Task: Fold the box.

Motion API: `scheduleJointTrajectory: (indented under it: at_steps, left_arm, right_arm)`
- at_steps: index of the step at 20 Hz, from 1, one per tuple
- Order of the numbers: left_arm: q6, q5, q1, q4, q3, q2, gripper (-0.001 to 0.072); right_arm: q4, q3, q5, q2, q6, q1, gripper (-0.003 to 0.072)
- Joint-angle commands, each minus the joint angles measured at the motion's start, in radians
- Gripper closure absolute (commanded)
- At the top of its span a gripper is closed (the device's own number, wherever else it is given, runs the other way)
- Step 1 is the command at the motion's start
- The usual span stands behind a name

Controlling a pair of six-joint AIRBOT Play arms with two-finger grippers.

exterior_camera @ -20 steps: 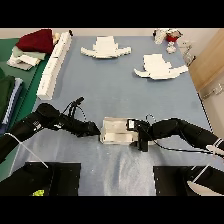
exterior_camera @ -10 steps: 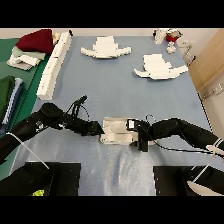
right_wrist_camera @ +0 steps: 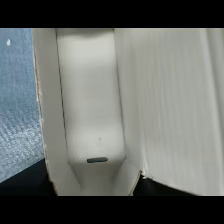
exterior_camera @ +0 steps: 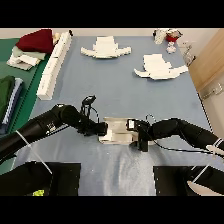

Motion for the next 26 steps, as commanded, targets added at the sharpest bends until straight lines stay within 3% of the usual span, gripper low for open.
scheduleJointTrajectory:
  at_steps: [1, 9, 14, 18, 20, 26]
  left_arm:
    - [-0.214, -0.003, -0.082, 0.132, 0.055, -0.055, 0.024]
    - [-0.459, -0.129, -0.205, 0.317, 0.198, -0.176, 0.0241]
    - [-0.476, -0.178, -0.242, 0.326, 0.257, -0.256, 0.0248]
    - [-0.517, -0.187, -0.262, 0.351, 0.278, -0.289, 0.025]
    - [-0.55, -0.188, -0.262, 0.364, 0.279, -0.295, 0.0329]
    - [-0.565, -0.203, -0.262, 0.388, 0.279, -0.307, 0.0336]
  right_arm:
    - [0.0, 0.0, 0.0, 0.0, 0.0, 0.001, 0.0156]
    - [0.0, 0.0, 0.0, 0.0, 0.0, 0.001, 0.0156]
    - [0.0, 0.0, 0.0, 0.0, 0.0, 0.001, 0.0156]
    - [0.0, 0.0, 0.0, 0.0, 0.0, 0.001, 0.0156]
    - [0.0, 0.0, 0.0, 0.0, 0.0, 0.001, 0.0156]
    - [0.0, 0.0, 0.0, 0.0, 0.0, 0.001, 0.0156]
